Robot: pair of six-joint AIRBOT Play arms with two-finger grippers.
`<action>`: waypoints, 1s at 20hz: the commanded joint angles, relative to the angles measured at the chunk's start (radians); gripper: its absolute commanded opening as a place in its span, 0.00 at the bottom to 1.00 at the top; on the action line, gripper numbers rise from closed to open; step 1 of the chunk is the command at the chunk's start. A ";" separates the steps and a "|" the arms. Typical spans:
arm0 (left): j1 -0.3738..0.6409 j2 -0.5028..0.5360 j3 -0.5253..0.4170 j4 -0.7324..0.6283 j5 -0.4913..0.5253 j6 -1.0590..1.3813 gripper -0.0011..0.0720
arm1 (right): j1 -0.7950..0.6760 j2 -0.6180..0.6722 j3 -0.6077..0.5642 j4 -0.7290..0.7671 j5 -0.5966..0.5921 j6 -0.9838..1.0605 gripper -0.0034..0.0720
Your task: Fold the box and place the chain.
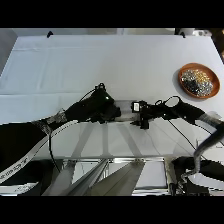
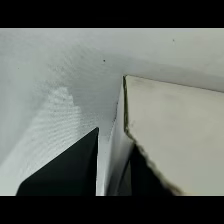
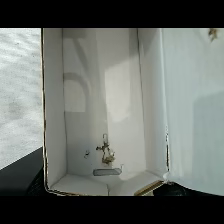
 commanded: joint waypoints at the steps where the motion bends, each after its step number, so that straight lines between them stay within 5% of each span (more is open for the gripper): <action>1: 0.000 -0.016 0.000 0.007 -0.002 -0.022 0.29 | -0.001 0.001 0.000 0.000 0.000 0.000 0.57; 7: 0.000 -0.032 0.000 0.014 0.001 -0.047 0.20 | -0.001 0.001 0.000 0.000 0.000 0.000 0.57; 10: 0.000 -0.032 0.000 0.022 0.014 -0.066 0.03 | -0.001 0.001 0.000 0.000 0.000 0.000 0.57; 13: 0.000 -0.032 0.000 0.038 0.040 -0.092 0.03 | -0.001 0.001 0.000 0.000 0.000 0.000 0.57; 15: 0.000 -0.032 0.000 0.043 0.040 -0.091 0.29 | -0.001 0.001 0.000 0.000 0.000 0.000 0.57; 20: 0.001 -0.034 0.000 0.058 0.014 0.023 0.20 | -0.001 0.001 0.000 0.000 0.000 0.000 0.57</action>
